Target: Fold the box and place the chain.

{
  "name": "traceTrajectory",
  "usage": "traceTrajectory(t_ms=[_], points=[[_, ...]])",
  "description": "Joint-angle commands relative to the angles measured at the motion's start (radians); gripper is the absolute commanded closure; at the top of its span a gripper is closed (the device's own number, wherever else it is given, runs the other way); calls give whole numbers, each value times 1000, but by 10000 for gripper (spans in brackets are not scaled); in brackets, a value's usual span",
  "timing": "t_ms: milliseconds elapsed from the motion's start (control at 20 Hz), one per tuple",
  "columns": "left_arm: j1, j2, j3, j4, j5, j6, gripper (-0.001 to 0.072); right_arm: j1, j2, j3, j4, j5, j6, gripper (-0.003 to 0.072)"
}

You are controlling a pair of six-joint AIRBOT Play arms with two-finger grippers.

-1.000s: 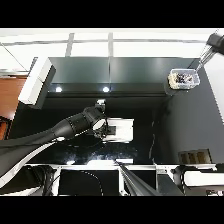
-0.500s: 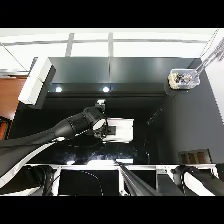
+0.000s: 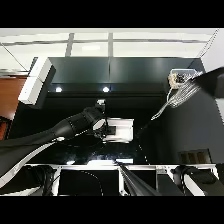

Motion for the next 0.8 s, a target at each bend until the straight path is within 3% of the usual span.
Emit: traceTrajectory(t_ms=[0,250,450,750], points=[[0,-1,0,0,0,0,680,68,26,-135,113,-14,-2,679],[0,-1,0,0,1,0,680,191,26,-240,214,-120,-1,679],[0,-1,0,0,1,0,680,269,24,-253,252,-187,10,679],[0,-1,0,0,1,0,680,285,24,-251,497,-253,-32,680]])
